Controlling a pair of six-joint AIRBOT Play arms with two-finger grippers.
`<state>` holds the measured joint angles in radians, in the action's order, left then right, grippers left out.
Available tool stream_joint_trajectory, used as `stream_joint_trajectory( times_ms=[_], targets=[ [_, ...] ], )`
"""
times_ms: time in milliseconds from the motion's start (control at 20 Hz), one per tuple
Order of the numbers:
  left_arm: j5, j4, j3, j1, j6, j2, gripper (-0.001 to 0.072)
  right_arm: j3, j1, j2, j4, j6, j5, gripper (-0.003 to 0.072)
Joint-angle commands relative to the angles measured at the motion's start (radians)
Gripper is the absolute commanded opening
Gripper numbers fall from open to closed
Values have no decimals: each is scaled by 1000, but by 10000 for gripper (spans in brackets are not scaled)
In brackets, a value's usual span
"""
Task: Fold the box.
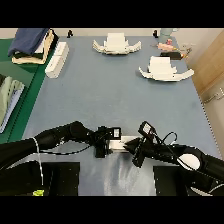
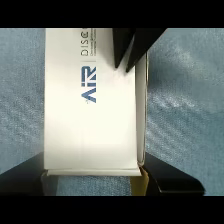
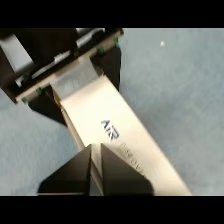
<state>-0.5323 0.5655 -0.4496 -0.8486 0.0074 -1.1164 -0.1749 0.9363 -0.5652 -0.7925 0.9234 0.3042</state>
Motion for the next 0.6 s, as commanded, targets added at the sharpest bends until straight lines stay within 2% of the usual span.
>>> stream_joint_trajectory(
  times_ms=[0, 200, 300, 400, 550],
  targets=[
    [1, 2, 0, 0, 3, 0, 406, -3, -2, 62, -41, 0, -56, 174],
    [1, 2, 0, 0, 3, 0, 405, -28, -29, 54, -91, 5, -58, 171],
    [1, 2, 0, 0, 3, 0, 405, -53, -79, 39, -102, 69, -40, 151],
    [1, 2, 0, 0, 3, 0, 405, -96, -158, 0, -188, 193, 52, 66],
    [1, 2, 0, 0, 3, 0, 405, -238, -298, -116, -517, 512, 323, 2]
  ],
)
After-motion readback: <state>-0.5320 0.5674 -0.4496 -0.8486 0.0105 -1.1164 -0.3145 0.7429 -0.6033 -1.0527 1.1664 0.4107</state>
